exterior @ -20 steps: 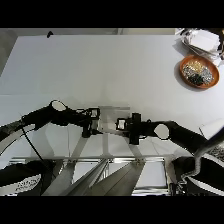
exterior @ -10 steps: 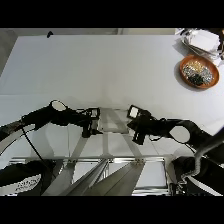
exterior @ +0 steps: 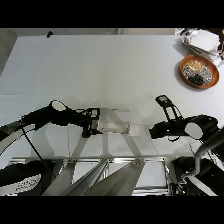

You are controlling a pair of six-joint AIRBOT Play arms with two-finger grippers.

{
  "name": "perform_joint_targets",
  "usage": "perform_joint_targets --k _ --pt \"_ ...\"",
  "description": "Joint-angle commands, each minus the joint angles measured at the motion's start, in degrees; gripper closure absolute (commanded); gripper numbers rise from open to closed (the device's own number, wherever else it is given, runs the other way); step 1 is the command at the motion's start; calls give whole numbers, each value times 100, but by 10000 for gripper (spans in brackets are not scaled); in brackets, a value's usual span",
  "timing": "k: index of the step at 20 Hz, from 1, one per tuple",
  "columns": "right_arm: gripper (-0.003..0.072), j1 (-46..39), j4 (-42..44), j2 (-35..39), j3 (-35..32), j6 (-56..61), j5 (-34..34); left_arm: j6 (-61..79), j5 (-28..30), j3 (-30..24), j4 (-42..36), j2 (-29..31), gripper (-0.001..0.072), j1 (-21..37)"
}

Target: Fold the box and place the chain.

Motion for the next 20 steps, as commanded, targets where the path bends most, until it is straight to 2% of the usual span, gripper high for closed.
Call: perform_joint_targets --k 1,6,13,15,20 --pt "674 -142 -79 -22 -280 988 -323 2 0 -2 0 4 437 4" --pt "674 -142 579 -302 -750 850 -1196 2 0 -2 0 4 437 4" --pt "677 59 2020 -721 -859 -398 -2020 2 0 -2 0 4 437 4" --pt "677 151 2363 -721 -859 -645 -2118 2 0 -2 -2 4 437 4" --pt "677 173 2533 -715 -857 -782 -2107 2 0 -2 0 4 437 4"
